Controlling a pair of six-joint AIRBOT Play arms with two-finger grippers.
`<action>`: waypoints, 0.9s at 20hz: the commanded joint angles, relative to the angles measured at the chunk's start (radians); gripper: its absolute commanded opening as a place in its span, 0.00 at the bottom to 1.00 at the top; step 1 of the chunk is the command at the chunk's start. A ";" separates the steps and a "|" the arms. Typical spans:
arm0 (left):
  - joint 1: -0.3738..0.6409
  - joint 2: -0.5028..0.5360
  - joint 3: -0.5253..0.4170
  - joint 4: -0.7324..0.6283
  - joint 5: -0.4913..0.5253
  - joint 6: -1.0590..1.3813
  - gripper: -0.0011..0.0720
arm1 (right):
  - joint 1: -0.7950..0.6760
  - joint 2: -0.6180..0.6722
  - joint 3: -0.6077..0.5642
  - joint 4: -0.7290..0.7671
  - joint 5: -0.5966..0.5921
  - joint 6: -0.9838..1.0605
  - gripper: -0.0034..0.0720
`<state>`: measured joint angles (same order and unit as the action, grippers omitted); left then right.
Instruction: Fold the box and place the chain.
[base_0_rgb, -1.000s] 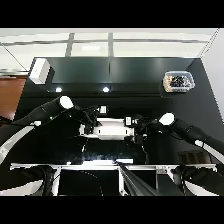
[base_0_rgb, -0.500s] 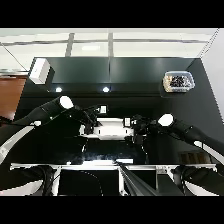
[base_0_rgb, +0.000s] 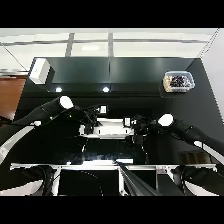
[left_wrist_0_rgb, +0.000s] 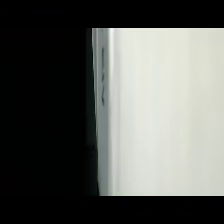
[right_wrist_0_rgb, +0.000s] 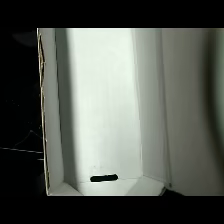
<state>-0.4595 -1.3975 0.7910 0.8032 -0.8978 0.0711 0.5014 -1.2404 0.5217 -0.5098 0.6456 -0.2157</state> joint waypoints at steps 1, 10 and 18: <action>0.000 0.001 0.001 0.000 -0.001 0.000 0.05 | 0.000 -0.001 0.000 -0.001 0.001 -0.002 0.57; 0.037 0.129 0.025 0.178 -0.134 -0.220 0.75 | 0.000 -0.001 0.000 -0.005 0.005 -0.002 0.30; 0.108 0.358 0.011 0.260 -0.387 -0.724 0.05 | 0.000 -0.001 0.000 -0.005 0.005 -0.002 0.30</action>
<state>-0.3649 -1.0962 0.8104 1.0828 -1.1702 -0.4068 0.5014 -1.2404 0.5217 -0.5148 0.6495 -0.2184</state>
